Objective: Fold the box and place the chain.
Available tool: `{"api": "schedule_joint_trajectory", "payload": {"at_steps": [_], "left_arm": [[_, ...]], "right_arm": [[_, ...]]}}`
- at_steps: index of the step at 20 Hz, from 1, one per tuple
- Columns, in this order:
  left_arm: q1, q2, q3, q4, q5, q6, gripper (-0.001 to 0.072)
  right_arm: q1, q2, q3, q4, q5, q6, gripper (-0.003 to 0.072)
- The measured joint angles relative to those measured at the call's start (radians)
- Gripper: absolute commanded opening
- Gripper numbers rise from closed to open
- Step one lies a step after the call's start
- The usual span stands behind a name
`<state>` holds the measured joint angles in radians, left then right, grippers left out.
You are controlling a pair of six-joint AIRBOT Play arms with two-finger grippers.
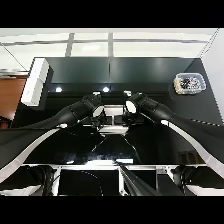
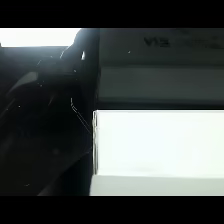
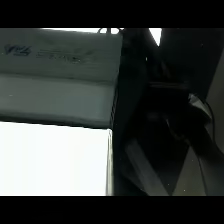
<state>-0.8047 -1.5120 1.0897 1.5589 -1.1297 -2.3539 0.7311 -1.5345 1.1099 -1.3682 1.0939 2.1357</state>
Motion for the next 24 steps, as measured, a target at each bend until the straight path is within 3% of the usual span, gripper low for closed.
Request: {"api": "schedule_joint_trajectory", "payload": {"at_steps": [5, 10, 16, 19, 24], "left_arm": [[0.0, 0.0, 0.0, 0.0, -0.004, -0.001, 0.0033], [0.001, 0.0, 0.0, 0.003, -0.005, -0.001, 0.0033], [0.002, 0.0, 0.0, 0.003, -0.005, -0.003, 0.0033], [0.002, 0.0, 0.0, 0.003, -0.005, -0.005, 0.0033], [0.002, 0.0, 0.0, 0.004, -0.005, -0.004, 0.0033]], "right_arm": [[-0.029, 0.081, 0.0, -0.023, 0.032, -0.011, 0.0279], [-0.095, 0.322, 0.0, -0.072, 0.13, -0.086, 0.0278], [-0.299, 0.571, -0.026, -0.397, 0.242, -0.132, 0.0275], [-0.462, 0.61, -0.097, -0.53, 0.159, -0.145, 0.0276], [-0.712, 0.61, -0.262, -0.599, -0.169, -0.061, 0.0277]]}}
